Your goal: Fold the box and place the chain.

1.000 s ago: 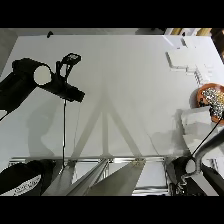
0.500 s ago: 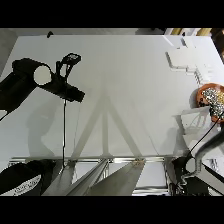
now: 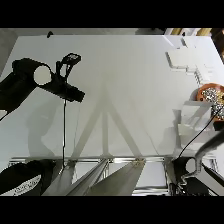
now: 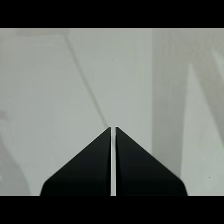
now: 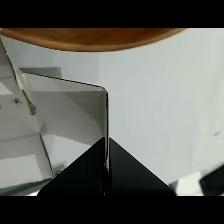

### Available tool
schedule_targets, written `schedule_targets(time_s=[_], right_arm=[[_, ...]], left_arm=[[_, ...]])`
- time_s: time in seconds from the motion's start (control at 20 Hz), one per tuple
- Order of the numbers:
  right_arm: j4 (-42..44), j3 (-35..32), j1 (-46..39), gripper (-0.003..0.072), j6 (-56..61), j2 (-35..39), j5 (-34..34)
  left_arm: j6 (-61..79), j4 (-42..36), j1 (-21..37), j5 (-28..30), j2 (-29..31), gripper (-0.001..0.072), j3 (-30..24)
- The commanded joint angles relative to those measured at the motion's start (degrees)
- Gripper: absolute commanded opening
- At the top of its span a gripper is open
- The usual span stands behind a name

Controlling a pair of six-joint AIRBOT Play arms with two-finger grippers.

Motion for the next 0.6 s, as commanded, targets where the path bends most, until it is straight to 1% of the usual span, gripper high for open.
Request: schedule_targets(time_s=[0.0,0.1,0.15,0.2,0.3,0.4,0.55], right_arm=[[17.00,-0.22,6.54,0.0019,-3.19,6.29,0.46],[27.08,-1.05,11.45,0.0019,-4.28,10.49,0.33],[30.71,-1.75,14.60,0.0019,-4.46,12.61,0.09],[32.50,-2.82,18.12,0.0019,-4.37,14.78,-0.15],[33.33,-5.70,25.14,0.0019,-3.30,18.27,-0.31],[33.99,-9.31,32.22,0.0019,0.42,21.09,-0.81],[34.18,-13.44,41.00,0.0019,5.49,23.12,-4.11]], left_arm=[[0.02,0.00,0.04,0.02,-0.02,0.0031,0.00],[0.02,0.02,0.04,0.02,-0.02,0.0031,0.00],[0.02,0.02,0.04,0.00,-0.02,0.0031,0.00],[0.02,0.00,0.04,0.02,-0.02,0.0031,0.00],[0.00,0.00,0.04,0.02,-0.02,0.0031,0.00],[0.02,-0.04,0.04,0.94,-0.04,0.0031,0.00],[-0.15,-1.46,0.04,5.97,-0.02,0.0031,0.00]])
